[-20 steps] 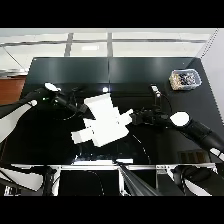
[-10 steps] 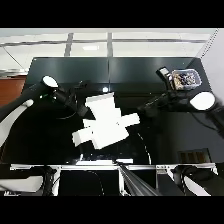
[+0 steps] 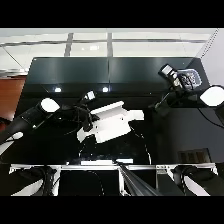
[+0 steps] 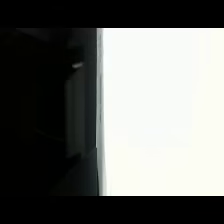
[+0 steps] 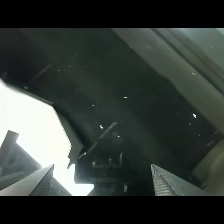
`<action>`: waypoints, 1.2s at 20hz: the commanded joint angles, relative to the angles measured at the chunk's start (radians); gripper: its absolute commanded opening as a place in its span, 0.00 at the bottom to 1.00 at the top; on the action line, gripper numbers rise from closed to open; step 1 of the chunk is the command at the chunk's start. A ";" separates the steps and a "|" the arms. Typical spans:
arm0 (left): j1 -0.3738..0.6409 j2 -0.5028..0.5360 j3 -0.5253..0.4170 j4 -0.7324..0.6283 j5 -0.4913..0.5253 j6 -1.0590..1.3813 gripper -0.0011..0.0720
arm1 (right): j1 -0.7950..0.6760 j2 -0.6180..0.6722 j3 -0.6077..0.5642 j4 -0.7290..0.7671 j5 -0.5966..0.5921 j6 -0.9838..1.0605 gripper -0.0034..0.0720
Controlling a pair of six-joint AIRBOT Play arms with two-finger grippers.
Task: Fold the box and place the chain.
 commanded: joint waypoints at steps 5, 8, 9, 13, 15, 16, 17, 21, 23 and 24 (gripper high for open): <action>-0.068 -0.098 0.039 0.168 0.114 0.111 0.06 | 0.142 -0.001 -0.166 0.075 -0.065 -0.291 0.98; -0.068 -0.121 0.039 0.164 0.091 0.117 0.06 | 0.231 -0.001 -0.213 0.090 -0.126 -0.344 0.99; -0.068 -0.120 0.039 0.163 0.077 0.132 0.05 | 0.254 -0.001 -0.222 0.091 -0.142 -0.384 0.98; -0.068 -0.119 0.040 0.156 0.064 0.171 0.05 | 0.303 -0.016 -0.233 0.087 -0.134 -0.493 0.98; -0.068 -0.119 0.044 0.152 0.063 0.172 0.06 | 0.319 -0.040 -0.239 0.087 -0.126 -0.536 0.98; -0.068 -0.119 0.046 0.149 0.056 0.172 0.06 | 0.333 -0.052 -0.239 0.087 -0.119 -0.558 0.98; -0.068 -0.119 0.050 0.145 0.041 0.177 0.06 | 0.348 -0.062 -0.239 0.087 -0.119 -0.569 0.98; -0.068 -0.120 0.060 0.135 -0.013 0.210 0.06 | 0.403 -0.111 -0.239 0.096 -0.113 -0.578 0.98; -0.068 -0.121 0.060 0.134 -0.011 0.210 0.06 | 0.425 -0.138 -0.239 0.146 -0.120 -0.579 0.98; -0.068 -0.121 0.060 0.134 -0.011 0.210 0.05 | 0.438 -0.148 -0.239 0.159 -0.139 -0.583 0.98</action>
